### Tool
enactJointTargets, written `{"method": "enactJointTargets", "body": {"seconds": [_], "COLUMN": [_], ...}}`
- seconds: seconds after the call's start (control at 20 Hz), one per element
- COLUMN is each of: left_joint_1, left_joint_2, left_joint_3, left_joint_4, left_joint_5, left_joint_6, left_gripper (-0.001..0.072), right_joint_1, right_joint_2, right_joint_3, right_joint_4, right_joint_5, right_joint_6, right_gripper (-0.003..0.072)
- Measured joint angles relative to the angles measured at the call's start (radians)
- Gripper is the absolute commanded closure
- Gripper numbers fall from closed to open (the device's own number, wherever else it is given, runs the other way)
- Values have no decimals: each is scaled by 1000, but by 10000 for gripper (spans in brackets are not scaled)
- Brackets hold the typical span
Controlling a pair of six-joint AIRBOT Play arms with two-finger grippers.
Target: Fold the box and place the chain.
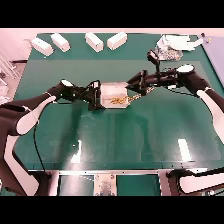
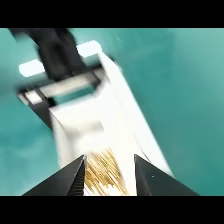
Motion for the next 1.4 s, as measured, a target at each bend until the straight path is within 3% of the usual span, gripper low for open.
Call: {"method": "enactJointTargets", "body": {"seconds": [0.2, 0.35, 0.45, 0.85, 1.4], "left_joint_1": [0, 0, 0, 0, 0], "left_joint_2": [0, 0, 0, 0, 0], "left_joint_3": [0, 0, 0, 0, 0], "left_joint_4": [0, 0, 0, 0, 0], "left_joint_5": [0, 0, 0, 0, 0], "left_joint_6": [0, 0, 0, 0, 0], "left_gripper": [239, 240, 240, 239, 239], "right_joint_1": [-45, -48, -46, -21, 42], "right_joint_2": [-4, -22, -42, -132, -243], "right_joint_3": [0, 0, 0, 23, 107], "right_joint_4": [-124, -214, -261, -315, -312], "right_joint_5": [1, 0, 0, -31, -39], "right_joint_6": [-105, -172, -206, -347, -374], "right_gripper": [287, 144, 118, 118, 118]}}
